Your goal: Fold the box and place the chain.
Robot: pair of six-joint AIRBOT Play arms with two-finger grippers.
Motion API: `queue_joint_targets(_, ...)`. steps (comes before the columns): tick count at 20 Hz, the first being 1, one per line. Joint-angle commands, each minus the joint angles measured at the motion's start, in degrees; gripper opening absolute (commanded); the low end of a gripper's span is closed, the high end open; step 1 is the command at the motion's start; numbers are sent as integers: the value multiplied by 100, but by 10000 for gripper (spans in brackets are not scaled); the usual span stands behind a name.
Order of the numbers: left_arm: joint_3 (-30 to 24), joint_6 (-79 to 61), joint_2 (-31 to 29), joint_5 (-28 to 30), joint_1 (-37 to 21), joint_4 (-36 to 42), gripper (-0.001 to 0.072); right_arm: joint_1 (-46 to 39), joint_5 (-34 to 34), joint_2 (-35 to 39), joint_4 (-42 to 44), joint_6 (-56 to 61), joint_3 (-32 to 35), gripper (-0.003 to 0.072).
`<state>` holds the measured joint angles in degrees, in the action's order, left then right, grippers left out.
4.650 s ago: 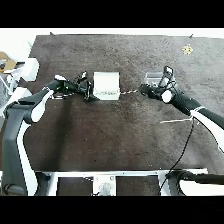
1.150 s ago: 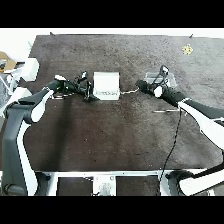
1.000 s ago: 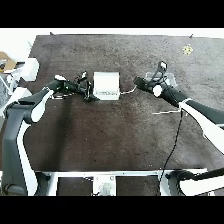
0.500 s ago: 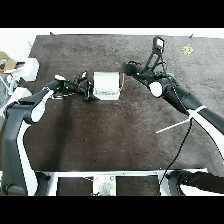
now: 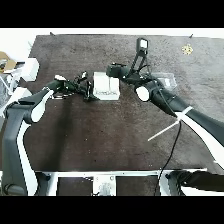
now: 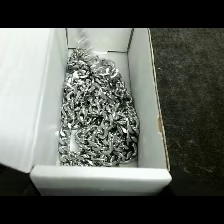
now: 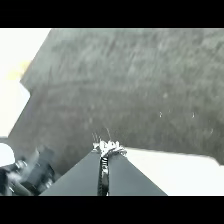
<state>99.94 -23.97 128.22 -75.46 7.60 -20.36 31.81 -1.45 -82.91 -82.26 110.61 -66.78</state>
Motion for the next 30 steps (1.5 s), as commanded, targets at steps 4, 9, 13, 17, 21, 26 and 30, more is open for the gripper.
queue_joint_targets(4,0,-2,0,0,-2,0,523,48,-304,-833,13,0,-11,163)
queue_joint_targets(9,0,-2,0,0,-2,0,523,-155,-800,-516,-48,-710,-26,199)
queue_joint_targets(13,0,-2,0,-2,-2,0,523,-793,-2035,-297,175,-2166,-597,196)
queue_joint_targets(17,0,-2,0,2,-2,0,523,-1582,-3165,-824,2243,-4734,-1915,196)
queue_joint_targets(21,0,-2,0,2,-2,0,524,-2205,-4162,-1797,3624,-6129,-3023,118)
queue_joint_targets(26,0,-2,0,0,-2,0,523,-2374,-5292,-3040,4562,-7340,-4000,118)
queue_joint_targets(30,0,-2,0,2,-2,0,523,-2371,-5431,-3429,5134,-8310,-4065,119)
